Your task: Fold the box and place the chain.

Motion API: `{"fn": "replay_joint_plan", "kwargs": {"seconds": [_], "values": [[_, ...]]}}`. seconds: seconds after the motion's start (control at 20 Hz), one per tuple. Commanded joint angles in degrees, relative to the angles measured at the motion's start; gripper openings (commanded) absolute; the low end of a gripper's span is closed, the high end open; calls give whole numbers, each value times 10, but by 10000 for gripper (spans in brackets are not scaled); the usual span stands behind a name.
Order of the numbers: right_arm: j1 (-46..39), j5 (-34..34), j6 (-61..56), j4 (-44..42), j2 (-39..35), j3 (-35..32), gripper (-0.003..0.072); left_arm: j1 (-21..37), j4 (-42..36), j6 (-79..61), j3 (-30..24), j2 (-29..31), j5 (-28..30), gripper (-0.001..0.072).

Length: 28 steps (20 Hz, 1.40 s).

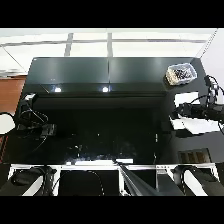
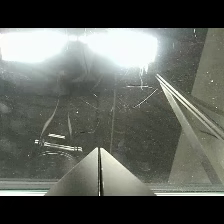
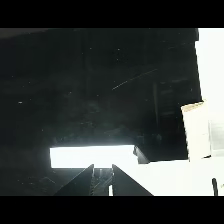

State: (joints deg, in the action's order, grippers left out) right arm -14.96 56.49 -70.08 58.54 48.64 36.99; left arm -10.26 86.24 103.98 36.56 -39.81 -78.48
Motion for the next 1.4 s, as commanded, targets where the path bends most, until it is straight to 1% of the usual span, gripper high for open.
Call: {"fn": "replay_joint_plan", "kwargs": {"seconds": [0.0,0.7,0.75,0.85,0.9,0.95,1.0,1.05,1.1,1.15,1.2,1.25,1.3,1.35], "values": [[0,0,0,0,0,0,138,0,0,0,1,0,0,32],[0,-4,0,0,0,0,137,0,0,0,1,0,1,32],[0,-20,0,0,0,0,137,0,1,0,0,0,11,32],[0,-94,-1,-1,0,0,137,1,6,0,-9,-3,80,32],[0,-120,0,-16,0,0,137,0,3,0,-12,-4,95,32],[0,-142,0,-31,0,0,138,0,-3,0,-12,-6,95,32],[0,-162,0,-33,0,0,138,0,-5,0,-12,-8,98,32],[0,-188,0,-27,1,0,141,-1,0,-1,-12,-10,113,32],[0,-214,0,-21,3,0,241,-1,3,-1,-13,-11,135,32],[0,-239,0,-19,6,0,619,-1,1,0,-14,-14,165,32],[0,-256,2,-11,10,0,702,-2,-8,0,-16,-17,200,32],[0,-268,2,4,18,0,702,-2,-22,0,-21,-21,238,34],[0,-275,2,24,26,0,703,-2,-22,-1,-23,-28,267,152],[-1,-282,2,43,33,0,703,-2,-19,-1,-23,-37,289,521]]}}
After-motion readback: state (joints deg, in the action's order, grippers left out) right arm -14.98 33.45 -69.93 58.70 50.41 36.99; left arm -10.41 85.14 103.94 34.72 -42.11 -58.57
